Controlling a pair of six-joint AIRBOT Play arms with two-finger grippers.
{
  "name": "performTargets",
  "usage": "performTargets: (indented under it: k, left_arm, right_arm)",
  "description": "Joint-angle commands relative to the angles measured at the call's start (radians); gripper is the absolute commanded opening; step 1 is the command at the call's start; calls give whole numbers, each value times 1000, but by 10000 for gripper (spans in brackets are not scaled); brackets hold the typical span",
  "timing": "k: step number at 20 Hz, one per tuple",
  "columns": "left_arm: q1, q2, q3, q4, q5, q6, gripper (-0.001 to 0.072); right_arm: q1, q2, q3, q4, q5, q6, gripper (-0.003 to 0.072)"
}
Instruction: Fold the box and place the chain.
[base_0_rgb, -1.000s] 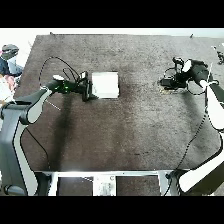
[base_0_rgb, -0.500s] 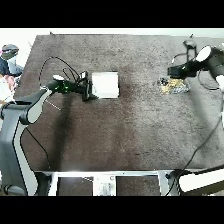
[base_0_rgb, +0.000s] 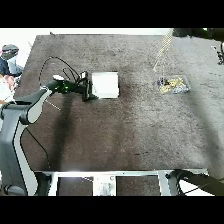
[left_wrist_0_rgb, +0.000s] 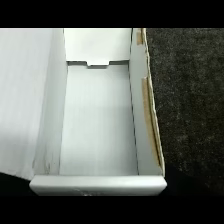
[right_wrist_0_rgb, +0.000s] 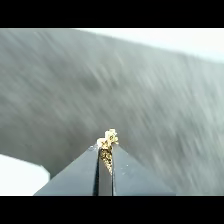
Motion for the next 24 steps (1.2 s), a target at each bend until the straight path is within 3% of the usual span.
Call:
performTargets:
  k: [1, 7, 15, 16, 17, 18, 22, 24]
  left_arm:
    - [0, 0, 1, 0, 0, 0, 276]
    - [0, 0, 1, 0, 0, 0, 276]
    - [0, 0, 1, 0, 0, 0, 276]
    - [0, 0, 1, 0, 0, 0, 276]
    - [0, 0, 1, 0, 0, 0, 276]
    - [0, 0, 1, 0, 0, 0, 276]
    - [0, 0, 1, 0, 0, 0, 275]
    - [0, 0, 1, 0, 0, 0, 276]
  right_arm:
    - [164, 26, 0, 10, -155, -58, 13]
    - [322, -156, -1, 11, -117, -57, 13]
    - [340, -400, -3, 15, -30, -19, 12]
    - [339, -416, -3, 13, -11, -19, 58]
    - [336, -420, -3, -2, 15, -20, 309]
    - [329, -418, -3, -26, 50, -20, 420]
    - [208, -384, -51, -12, 216, 31, 419]
    - [109, -323, -180, -5, 187, 83, 325]
